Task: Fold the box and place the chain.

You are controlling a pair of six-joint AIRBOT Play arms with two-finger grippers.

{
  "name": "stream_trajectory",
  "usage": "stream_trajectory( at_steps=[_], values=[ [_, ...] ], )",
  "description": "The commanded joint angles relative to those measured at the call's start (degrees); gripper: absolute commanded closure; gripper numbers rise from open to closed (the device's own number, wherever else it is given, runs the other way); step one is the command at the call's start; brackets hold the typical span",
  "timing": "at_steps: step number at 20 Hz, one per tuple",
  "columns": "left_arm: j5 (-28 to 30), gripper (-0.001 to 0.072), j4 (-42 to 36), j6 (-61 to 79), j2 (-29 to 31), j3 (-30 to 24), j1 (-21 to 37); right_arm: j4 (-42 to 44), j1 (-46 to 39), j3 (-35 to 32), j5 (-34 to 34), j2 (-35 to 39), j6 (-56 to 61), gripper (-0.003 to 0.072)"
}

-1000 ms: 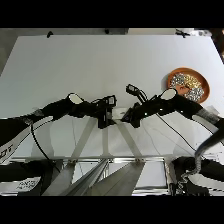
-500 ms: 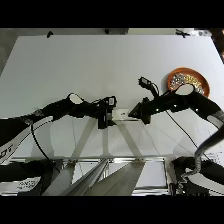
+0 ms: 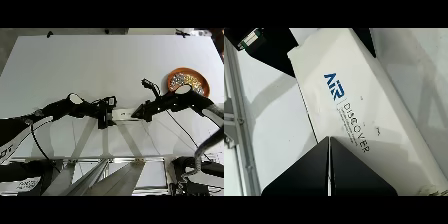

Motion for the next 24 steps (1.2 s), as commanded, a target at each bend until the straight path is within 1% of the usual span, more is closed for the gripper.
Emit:
stream_trajectory(
  at_steps=[1, 5, 9, 14, 18, 21, 24],
  values=[
    [0.02, 0.0343, -0.02, -0.07, 0.07, -0.02, 0.02, -0.48, -0.13, -0.04, -0.13, -2.36, -1.01, 0.0682],
    [0.02, 0.0343, -0.02, -0.09, 0.04, -0.02, 0.02, -0.48, -0.11, -0.04, -0.13, -4.46, -1.05, 0.0682],
    [0.02, 0.0343, -0.02, -0.07, 0.04, -0.02, 0.02, -0.44, -0.13, -0.04, -0.13, -4.46, -1.18, 0.0682],
    [0.02, 0.0343, -0.02, -0.09, 0.07, -0.02, 0.02, -0.24, -0.13, -0.02, -0.15, -0.79, -1.05, 0.0681],
    [0.02, 0.0343, -0.02, -0.09, 0.04, -0.02, 0.02, -0.02, -0.13, -0.02, -0.07, 4.15, -0.26, 0.0679],
    [0.02, 0.0343, -0.02, -0.09, 0.04, -0.02, 0.02, -0.20, -0.13, 0.00, 0.39, 10.21, 4.11, 0.0678],
    [0.02, 0.0343, -0.02, -0.09, 0.04, -0.02, 0.02, -3.54, -0.13, 0.15, 4.70, 17.86, 11.69, 0.0679]
  ],
)
